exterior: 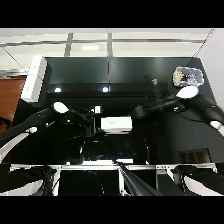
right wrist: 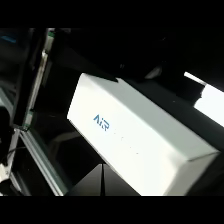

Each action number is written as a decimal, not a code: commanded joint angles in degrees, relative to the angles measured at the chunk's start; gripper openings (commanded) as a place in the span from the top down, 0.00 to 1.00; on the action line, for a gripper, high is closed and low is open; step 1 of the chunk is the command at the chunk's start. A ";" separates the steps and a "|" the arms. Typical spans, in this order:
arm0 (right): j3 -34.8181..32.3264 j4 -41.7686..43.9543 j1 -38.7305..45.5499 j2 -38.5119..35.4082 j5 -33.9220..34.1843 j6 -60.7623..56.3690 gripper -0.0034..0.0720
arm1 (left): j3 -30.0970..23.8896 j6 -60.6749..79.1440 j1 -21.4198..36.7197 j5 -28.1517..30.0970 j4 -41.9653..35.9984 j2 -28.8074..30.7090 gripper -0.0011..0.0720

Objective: Fold the box and place the chain.

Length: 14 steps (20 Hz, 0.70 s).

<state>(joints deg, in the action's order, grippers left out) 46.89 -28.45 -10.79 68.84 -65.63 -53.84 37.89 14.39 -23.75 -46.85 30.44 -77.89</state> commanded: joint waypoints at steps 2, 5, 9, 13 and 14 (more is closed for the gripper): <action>1.46 -9.31 11.78 -8.83 -9.66 -4.55 0.94 | 0.26 0.09 0.22 -0.50 3.96 4.11 0.00; 1.46 -9.64 17.22 -13.16 -13.49 -5.14 0.94 | 0.26 -3.45 1.57 -2.21 7.87 10.32 0.00; 1.46 -9.53 18.56 -14.27 -11.87 -5.16 0.94 | 2.69 -4.57 -1.36 -2.99 -0.94 13.53 0.01; 1.44 -9.53 18.58 -14.27 -7.80 -5.07 0.94 | 11.63 -8.35 -9.77 2.21 -2.56 4.52 0.01; 1.44 -9.62 18.62 -14.27 -7.26 -4.83 0.94 | 14.29 -9.90 -10.73 2.29 -2.43 1.14 0.01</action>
